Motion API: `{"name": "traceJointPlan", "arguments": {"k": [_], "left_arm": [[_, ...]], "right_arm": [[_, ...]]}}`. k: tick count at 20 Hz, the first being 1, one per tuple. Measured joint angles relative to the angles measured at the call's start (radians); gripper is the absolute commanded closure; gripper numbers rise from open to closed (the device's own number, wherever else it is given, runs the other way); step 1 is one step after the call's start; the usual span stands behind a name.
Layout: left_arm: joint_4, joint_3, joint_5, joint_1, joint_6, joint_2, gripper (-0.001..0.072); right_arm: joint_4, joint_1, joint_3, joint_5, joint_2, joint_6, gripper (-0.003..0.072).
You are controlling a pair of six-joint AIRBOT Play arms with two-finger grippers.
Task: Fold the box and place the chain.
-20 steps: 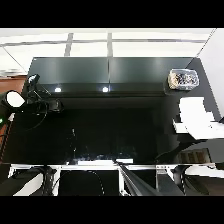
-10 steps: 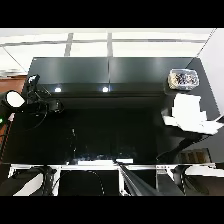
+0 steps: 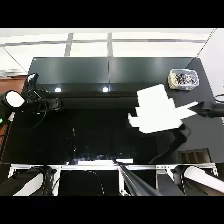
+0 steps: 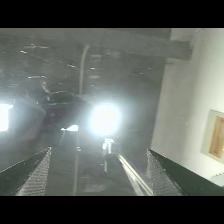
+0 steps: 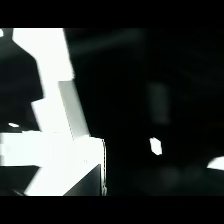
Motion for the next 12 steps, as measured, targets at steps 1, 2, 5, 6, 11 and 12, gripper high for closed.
{"name": "traceJointPlan", "arguments": {"k": [1,2,5,6,11,12], "left_arm": [[-0.013,0.000,0.001,-0.004,0.000,0.000,0.0006],[-0.024,0.000,0.004,-0.010,0.001,0.000,0.0006],[-0.083,0.000,0.010,-0.045,0.027,-0.004,0.0005],[-0.115,0.000,0.013,-0.060,0.051,-0.007,0.0006],[-0.332,0.000,0.011,-0.127,0.216,-0.072,0.0006],[-0.397,0.001,0.004,-0.133,0.267,-0.098,0.0006]], "right_arm": [[0.073,0.055,-0.078,-0.047,0.056,-0.037,0.0665],[0.146,0.108,-0.149,-0.094,0.106,-0.074,0.0665],[0.388,0.286,-0.347,-0.230,0.226,-0.192,0.0665],[0.463,0.352,-0.401,-0.278,0.252,-0.227,0.0665],[0.646,0.655,-0.521,-0.527,0.304,-0.315,0.0665],[0.659,0.698,-0.529,-0.564,0.308,-0.321,0.0665]]}}
